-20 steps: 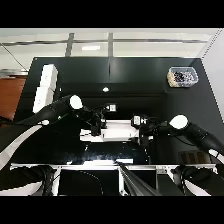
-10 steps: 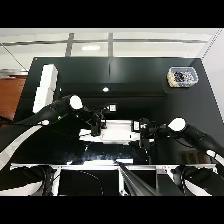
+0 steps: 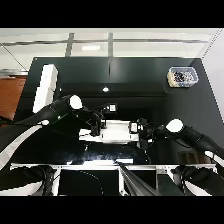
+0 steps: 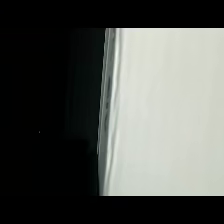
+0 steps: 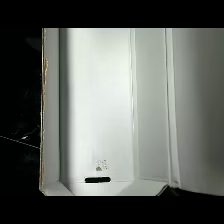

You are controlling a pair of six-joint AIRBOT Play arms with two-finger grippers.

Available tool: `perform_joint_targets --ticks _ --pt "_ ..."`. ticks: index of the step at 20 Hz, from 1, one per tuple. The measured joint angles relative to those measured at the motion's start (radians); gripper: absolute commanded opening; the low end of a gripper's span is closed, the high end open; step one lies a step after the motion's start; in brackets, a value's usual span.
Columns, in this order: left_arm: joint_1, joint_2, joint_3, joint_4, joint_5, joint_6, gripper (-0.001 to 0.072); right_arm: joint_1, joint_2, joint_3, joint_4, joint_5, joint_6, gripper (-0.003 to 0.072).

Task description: Fold the box and place the chain.

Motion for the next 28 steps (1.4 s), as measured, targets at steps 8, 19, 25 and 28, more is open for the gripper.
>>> perform_joint_targets --ticks 8,19,25,28 --pt "0.0 0.0 0.0 0.0 0.002 0.0 0.0029 0.001 -0.03 0.0 -0.016 -0.006 0.002 0.0706" --pt "0.0 0.0 0.0 0.0 0.003 0.0 0.003 0.005 -0.034 0.0 0.007 -0.016 0.004 0.0706" --pt "0.0 0.0 0.0 0.0 0.002 0.0 0.003 0.021 -0.043 0.0 0.026 -0.04 0.005 0.0705" --pt "0.0 0.0 0.0 0.0 0.002 0.0 0.003 0.023 -0.044 0.0 0.027 -0.044 0.007 0.0705"
